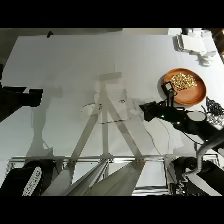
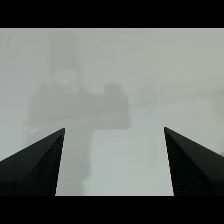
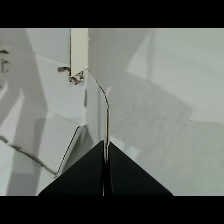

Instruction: Fold the box and place the chain.

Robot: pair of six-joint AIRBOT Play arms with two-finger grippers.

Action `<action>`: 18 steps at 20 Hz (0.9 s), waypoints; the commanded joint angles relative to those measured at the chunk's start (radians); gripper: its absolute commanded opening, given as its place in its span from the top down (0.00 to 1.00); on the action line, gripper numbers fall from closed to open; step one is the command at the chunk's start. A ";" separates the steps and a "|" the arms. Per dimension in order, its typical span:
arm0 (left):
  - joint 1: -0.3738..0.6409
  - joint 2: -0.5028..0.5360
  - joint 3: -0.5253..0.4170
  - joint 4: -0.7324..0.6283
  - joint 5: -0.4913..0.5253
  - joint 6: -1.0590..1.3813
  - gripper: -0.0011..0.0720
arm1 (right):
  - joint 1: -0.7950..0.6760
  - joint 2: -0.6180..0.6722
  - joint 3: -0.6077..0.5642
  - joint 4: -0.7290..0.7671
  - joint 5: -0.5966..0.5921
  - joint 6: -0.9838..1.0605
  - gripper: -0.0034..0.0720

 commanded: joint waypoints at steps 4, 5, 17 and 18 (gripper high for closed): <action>0.000 0.000 0.000 -0.239 0.002 0.000 0.03 | 0.093 -0.001 -0.031 0.071 -0.156 -0.010 0.95; 0.000 0.000 0.000 -0.272 0.001 0.000 0.03 | 0.093 0.000 -0.031 0.074 -0.156 -0.010 0.95; -0.003 -0.355 0.018 -0.629 -0.180 0.187 0.03 | 0.093 0.000 -0.031 0.075 -0.072 -0.013 0.95; -0.003 -0.427 0.050 -0.732 -0.230 0.278 0.03 | 0.093 0.000 -0.030 0.075 -0.070 -0.013 0.95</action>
